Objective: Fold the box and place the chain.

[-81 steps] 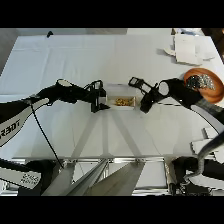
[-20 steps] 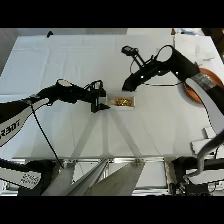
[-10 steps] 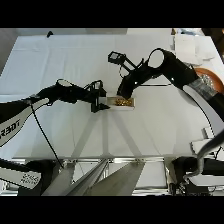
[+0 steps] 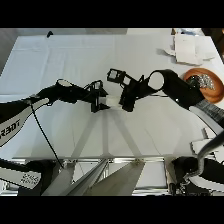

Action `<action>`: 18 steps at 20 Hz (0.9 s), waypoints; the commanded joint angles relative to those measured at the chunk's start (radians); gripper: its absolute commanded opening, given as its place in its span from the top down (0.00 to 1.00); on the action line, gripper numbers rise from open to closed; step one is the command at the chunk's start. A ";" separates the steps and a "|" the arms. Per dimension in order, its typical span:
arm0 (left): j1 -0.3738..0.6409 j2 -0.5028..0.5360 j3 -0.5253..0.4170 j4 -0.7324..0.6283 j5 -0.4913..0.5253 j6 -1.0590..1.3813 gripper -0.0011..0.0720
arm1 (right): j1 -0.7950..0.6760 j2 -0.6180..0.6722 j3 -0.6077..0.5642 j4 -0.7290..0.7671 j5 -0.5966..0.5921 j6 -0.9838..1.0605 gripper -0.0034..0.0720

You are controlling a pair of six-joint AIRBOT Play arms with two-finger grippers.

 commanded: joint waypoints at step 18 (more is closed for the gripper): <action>0.000 0.000 0.001 0.000 0.000 0.000 0.48 | 0.104 0.013 -0.133 -0.061 -0.196 -0.123 0.40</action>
